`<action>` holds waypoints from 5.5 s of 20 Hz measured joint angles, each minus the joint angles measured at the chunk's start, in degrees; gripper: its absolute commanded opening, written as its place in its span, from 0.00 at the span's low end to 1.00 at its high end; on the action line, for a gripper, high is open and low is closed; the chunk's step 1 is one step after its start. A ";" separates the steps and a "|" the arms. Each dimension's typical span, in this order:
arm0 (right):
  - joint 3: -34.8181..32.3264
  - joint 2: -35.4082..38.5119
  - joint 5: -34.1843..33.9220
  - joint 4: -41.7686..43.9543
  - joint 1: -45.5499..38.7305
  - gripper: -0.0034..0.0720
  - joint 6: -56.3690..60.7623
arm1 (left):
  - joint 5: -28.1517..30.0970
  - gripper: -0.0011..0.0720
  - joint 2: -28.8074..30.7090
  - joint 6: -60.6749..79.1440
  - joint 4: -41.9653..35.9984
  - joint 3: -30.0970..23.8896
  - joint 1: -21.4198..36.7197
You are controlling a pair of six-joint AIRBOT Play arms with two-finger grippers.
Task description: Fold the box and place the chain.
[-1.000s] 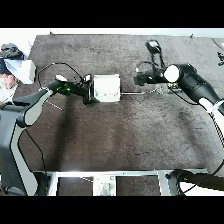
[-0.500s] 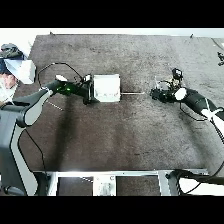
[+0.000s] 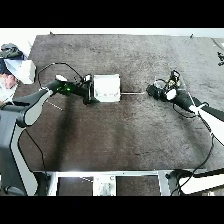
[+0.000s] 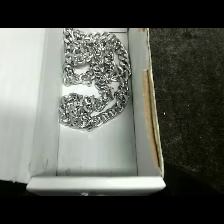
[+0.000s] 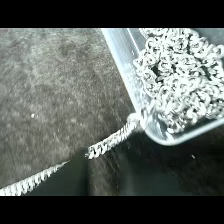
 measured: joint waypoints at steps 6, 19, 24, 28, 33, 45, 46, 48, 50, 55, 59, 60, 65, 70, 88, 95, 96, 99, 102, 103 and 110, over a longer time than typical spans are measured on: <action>0.94 1.88 -0.46 4.92 2.93 0.03 -0.11 | 0.00 0.46 0.00 0.00 -0.02 0.00 0.00; 5.60 21.44 -5.11 4.57 25.16 0.03 -5.14 | 0.00 0.46 0.00 -0.02 -0.02 0.00 0.00; 8.17 22.05 -7.41 3.89 28.81 0.03 -5.31 | 0.00 0.46 0.00 -0.02 -0.02 0.00 -0.02; 8.72 20.09 -7.02 3.15 29.75 0.03 -5.35 | 0.00 0.46 0.00 0.00 -0.02 0.00 -0.02; 8.79 15.28 -1.29 -0.42 29.42 0.34 -5.11 | 0.00 0.46 0.00 0.00 -0.02 0.00 0.00; -2.36 14.36 12.92 -9.42 7.39 0.53 -2.47 | 0.00 0.46 0.00 0.00 -0.02 0.00 0.00; -3.69 13.92 12.11 -9.42 5.60 0.53 -2.21 | -0.02 0.46 0.00 -0.02 -0.02 0.00 0.00; -5.18 12.55 9.31 -8.35 3.13 0.53 -1.86 | -0.02 0.46 0.00 0.00 -0.02 0.00 0.00; -5.99 10.38 5.03 -6.05 1.57 0.53 -1.60 | 0.00 0.46 0.00 -0.02 -0.02 0.00 0.00; -3.39 3.58 -1.66 -0.87 0.42 0.53 -1.42 | -0.02 0.46 0.00 0.00 -0.02 0.00 -0.02; 0.70 -1.01 -3.06 1.70 0.74 0.25 -1.38 | -0.02 0.46 0.00 -0.02 -0.02 0.00 0.00; 1.33 -1.66 -3.23 2.38 0.98 0.04 -1.40 | 0.00 0.46 0.00 0.00 -0.02 0.00 0.00; 2.62 1.84 -1.25 5.68 4.90 0.03 -2.47 | -0.02 0.46 0.00 0.00 -0.02 0.00 0.00; 2.91 13.86 -2.25 6.32 14.38 0.03 -6.10 | -0.02 0.46 0.00 -0.02 -0.02 0.00 0.00; 8.59 16.44 -1.22 -1.07 29.42 0.41 -8.07 | -0.02 0.46 0.00 0.00 -0.04 0.00 0.00; 4.04 15.78 11.65 -6.45 14.56 0.41 -6.91 | -0.02 0.46 0.00 0.00 -0.04 0.00 0.00; 2.45 15.74 12.15 -6.51 12.00 0.41 -6.27 | -0.02 0.46 0.00 0.00 -0.04 0.00 0.00; -2.89 15.65 11.06 -6.93 4.52 0.41 -3.19 | -0.02 0.46 0.00 -0.02 -0.04 0.00 0.00; -5.86 14.32 7.72 -6.84 0.81 0.41 -0.48 | -0.02 0.46 0.00 -0.02 -0.04 0.00 0.00; -6.38 13.46 6.32 -6.32 0.13 0.41 0.04 | -0.02 0.46 0.00 0.00 -0.04 0.00 0.00; -4.61 5.16 -0.11 -2.82 -1.31 0.41 1.42 | -0.04 0.46 0.00 -0.02 -0.04 0.00 0.00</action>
